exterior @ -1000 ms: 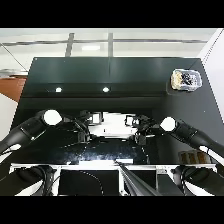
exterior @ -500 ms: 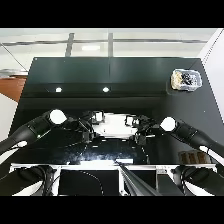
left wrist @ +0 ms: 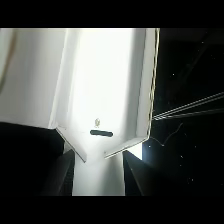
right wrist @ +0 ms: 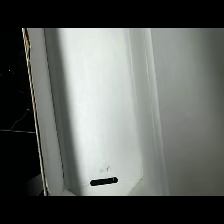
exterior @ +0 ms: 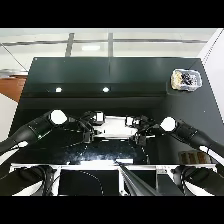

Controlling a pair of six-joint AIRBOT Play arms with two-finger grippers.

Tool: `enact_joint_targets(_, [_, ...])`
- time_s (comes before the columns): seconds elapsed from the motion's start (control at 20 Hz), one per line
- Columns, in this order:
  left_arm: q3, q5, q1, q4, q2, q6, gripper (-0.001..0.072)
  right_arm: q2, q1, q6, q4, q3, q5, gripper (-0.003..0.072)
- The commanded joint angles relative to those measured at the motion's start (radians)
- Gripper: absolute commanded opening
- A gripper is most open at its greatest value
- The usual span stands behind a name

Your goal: Fold the box and place the chain.

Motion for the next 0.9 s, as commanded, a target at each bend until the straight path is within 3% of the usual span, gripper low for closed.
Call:
enact_joint_targets(0.0, [0.000, 0.005, -0.016, -0.014, -0.001, 0.000, 0.0351, 0.001, 0.001, 0.000, 0.001, 0.000, -0.002, 0.0426])
enact_joint_targets(0.3, [0.000, 0.037, -0.016, -0.023, -0.001, 0.000, 0.0349, 0.001, 0.001, 0.000, 0.001, 0.000, -0.002, 0.0426])
enact_joint_targets(0.4, [0.000, 0.046, -0.016, -0.077, -0.009, 0.004, 0.0218, 0.001, 0.001, 0.000, 0.000, 0.000, -0.002, 0.0426])
enact_joint_targets(0.85, [0.000, 0.069, -0.034, -0.172, -0.083, 0.016, 0.0218, 0.001, 0.001, 0.000, 0.000, 0.000, -0.002, 0.0426])
